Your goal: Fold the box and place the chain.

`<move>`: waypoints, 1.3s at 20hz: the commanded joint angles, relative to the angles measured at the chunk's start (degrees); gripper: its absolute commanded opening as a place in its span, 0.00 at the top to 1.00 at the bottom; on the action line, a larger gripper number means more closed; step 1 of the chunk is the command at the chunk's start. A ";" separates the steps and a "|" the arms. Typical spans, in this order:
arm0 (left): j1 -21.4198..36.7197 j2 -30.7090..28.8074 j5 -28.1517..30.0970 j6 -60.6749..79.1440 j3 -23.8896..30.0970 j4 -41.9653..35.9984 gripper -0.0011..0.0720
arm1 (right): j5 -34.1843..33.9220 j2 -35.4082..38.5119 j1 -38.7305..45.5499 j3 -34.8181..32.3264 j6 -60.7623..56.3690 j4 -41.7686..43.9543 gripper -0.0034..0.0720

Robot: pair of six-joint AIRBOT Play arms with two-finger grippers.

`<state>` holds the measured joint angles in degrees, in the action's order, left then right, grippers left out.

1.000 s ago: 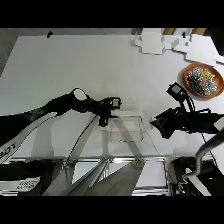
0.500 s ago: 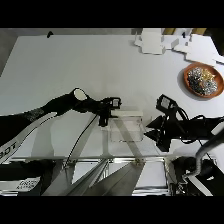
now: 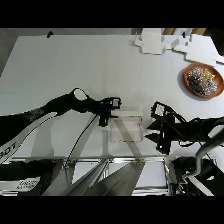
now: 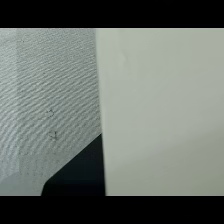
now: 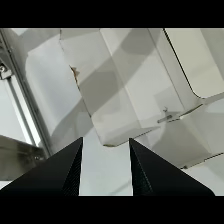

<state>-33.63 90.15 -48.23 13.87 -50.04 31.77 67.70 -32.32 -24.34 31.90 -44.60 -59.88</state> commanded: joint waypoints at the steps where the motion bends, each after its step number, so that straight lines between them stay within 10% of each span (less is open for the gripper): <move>1: -0.04 0.02 0.00 0.00 0.04 0.00 0.97 | -0.07 0.04 -0.20 -0.02 1.20 -1.99 0.57; 18: -0.04 0.02 0.00 0.00 0.04 0.00 0.97 | -9.40 0.04 -12.39 -8.90 6.14 -10.88 0.56; 26: -0.04 0.02 0.00 0.00 0.04 0.00 0.97 | -13.94 0.04 -12.39 -10.49 15.41 -11.41 0.18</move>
<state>-33.63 90.15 -48.23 13.87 -50.02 31.77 55.53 -32.32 -36.67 22.02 -34.41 -70.72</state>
